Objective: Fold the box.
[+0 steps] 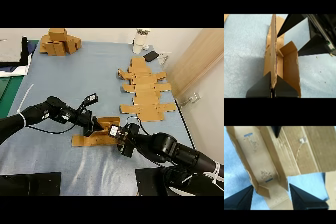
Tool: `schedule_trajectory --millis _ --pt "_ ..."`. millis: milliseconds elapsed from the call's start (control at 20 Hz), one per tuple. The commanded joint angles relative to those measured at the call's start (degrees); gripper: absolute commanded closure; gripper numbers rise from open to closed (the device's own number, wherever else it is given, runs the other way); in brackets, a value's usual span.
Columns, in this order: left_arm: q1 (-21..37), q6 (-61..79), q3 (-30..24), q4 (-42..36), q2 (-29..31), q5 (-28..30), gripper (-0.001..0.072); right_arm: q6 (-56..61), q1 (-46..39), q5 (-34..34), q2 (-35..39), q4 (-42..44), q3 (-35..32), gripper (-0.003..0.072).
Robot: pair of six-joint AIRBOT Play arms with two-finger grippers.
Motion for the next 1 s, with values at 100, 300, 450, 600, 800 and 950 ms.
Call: schedule_trajectory --millis 100,300,450,600,800,950 --pt "0.00 0.02 0.02 0.00 0.02 0.02 0.0699 -31.19 -11.23 2.73 -1.01 22.95 -0.26 -0.0034" --pt "0.00 0.02 0.02 0.00 0.02 0.02 0.0699 -44.35 -16.65 2.62 -5.27 33.66 0.13 -0.0034" --pt "-0.02 0.02 0.02 -0.02 0.02 0.02 0.0700 -44.54 -16.68 1.49 -5.11 33.57 1.29 -0.0034" --pt "0.00 0.02 0.02 -0.11 0.02 0.02 0.0699 -46.21 -17.62 2.23 -7.13 33.35 1.29 -0.0034" --pt "0.00 0.02 0.02 -0.11 0.02 0.02 0.0700 -55.65 -20.00 1.38 -11.02 41.46 1.29 -0.0034" --pt "-0.02 0.02 0.02 -0.11 0.02 0.02 0.0700 -60.08 -21.07 -0.20 -13.60 45.00 1.55 -0.0034"
